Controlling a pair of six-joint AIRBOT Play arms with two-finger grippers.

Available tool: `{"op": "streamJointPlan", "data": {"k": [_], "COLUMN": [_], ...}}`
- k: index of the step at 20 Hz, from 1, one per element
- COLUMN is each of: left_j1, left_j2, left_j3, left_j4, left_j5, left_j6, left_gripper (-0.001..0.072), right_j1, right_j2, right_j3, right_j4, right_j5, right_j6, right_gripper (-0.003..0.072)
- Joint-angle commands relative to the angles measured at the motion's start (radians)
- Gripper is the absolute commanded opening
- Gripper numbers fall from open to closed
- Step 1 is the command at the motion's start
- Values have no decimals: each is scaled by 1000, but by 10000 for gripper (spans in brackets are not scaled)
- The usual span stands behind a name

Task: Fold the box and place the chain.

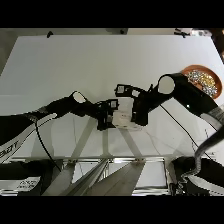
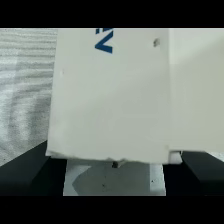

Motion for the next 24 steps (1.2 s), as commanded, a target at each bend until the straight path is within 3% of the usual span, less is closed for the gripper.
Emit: {"op": "streamJointPlan", "data": {"k": [1, 11, 19, 22, 24], "left_j1": [0, 0, 0, 0, 0], "left_j2": [0, 0, 0, 0, 0], "left_j3": [0, 0, 0, 0, 0], "left_j4": [0, 0, 0, 0, 0], "left_j5": [0, 0, 0, 0, 0], "left_j6": [0, 0, 0, 0, 0], "left_gripper": [339, 339, 339, 339, 339], "right_j1": [25, 108, 119, 119, 119], "right_j2": [18, 70, 68, 68, 68], "right_j3": [-45, -49, -117, -117, -117], "right_j4": [-75, -73, -84, -100, -129], "right_j5": [-95, -39, -179, -187, -193], "right_j6": [67, 70, 74, 76, 109], "right_gripper": [465, 435, 432, 338, 335]}}
